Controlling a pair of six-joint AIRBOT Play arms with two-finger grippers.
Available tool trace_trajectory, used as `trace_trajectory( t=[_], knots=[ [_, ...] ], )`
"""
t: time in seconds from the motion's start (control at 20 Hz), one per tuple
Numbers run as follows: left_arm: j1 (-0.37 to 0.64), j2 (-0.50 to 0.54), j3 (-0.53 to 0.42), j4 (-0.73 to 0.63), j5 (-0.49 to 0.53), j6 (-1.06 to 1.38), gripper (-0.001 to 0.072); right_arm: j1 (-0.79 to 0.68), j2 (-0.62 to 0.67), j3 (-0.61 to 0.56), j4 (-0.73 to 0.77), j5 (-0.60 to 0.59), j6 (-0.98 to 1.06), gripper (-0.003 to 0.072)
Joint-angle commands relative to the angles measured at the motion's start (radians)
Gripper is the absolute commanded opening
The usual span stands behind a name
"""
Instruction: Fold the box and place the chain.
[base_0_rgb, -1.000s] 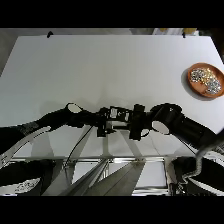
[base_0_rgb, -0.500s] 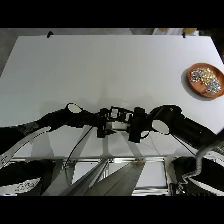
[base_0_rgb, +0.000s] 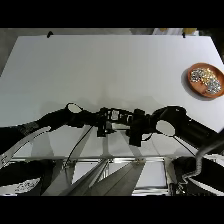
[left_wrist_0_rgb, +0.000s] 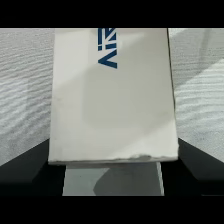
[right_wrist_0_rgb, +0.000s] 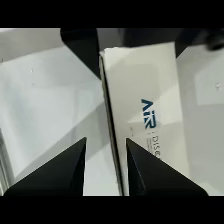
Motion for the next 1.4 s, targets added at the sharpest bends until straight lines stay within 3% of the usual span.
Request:
trace_trajectory(
  t=[0.0,0.1,0.55,1.35],
  knots=[
    [0.001,0.000,0.001,0.003,-0.005,0.003,0.0275,0.000,0.009,0.001,-0.019,-0.047,0.065,0.0143],
    [0.001,0.000,0.001,0.003,-0.004,0.003,0.0275,0.000,-0.006,0.000,-0.057,-0.050,0.127,0.0015],
    [0.001,0.000,0.001,0.003,-0.004,0.003,0.0275,0.001,-0.087,0.000,-0.052,0.018,0.157,0.0015],
    [0.001,0.000,0.001,0.003,-0.005,0.003,0.0275,0.000,-0.079,-0.044,-0.046,-0.031,0.198,0.0015]
  ],
)
